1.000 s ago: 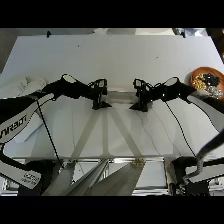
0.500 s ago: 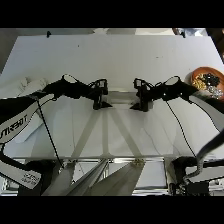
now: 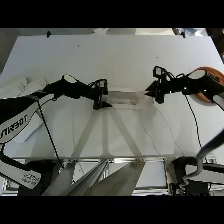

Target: Fold the box and place the chain.

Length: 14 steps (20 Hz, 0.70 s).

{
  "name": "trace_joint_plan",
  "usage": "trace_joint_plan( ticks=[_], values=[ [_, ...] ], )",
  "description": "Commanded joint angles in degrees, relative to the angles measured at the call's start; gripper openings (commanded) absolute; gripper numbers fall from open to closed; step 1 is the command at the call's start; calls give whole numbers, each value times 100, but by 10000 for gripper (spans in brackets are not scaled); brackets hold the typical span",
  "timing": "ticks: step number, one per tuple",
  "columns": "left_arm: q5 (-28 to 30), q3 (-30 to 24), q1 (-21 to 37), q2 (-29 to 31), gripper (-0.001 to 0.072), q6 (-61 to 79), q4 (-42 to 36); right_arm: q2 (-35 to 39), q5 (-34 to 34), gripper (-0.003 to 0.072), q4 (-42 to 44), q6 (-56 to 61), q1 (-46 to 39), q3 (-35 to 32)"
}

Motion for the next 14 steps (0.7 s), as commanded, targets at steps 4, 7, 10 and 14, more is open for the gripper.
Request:
trace_joint_plan(
  ticks=[4, 7, 10, 14],
  values=[
    [-15, 0, 4, 2, 300, -7, 0, 140, 984, 9, 286, 1049, 267, 4],
    [-15, 0, 4, 2, 300, -7, 0, 140, 850, 11, 1147, 1255, 625, 4],
    [-13, 0, 4, 2, 300, -7, 2, 140, -345, 10, 1766, 1255, 986, 4],
    [-15, 0, 4, 2, 300, -7, 2, 109, -2503, 10, 2026, 1300, 1379, 4]
  ],
)
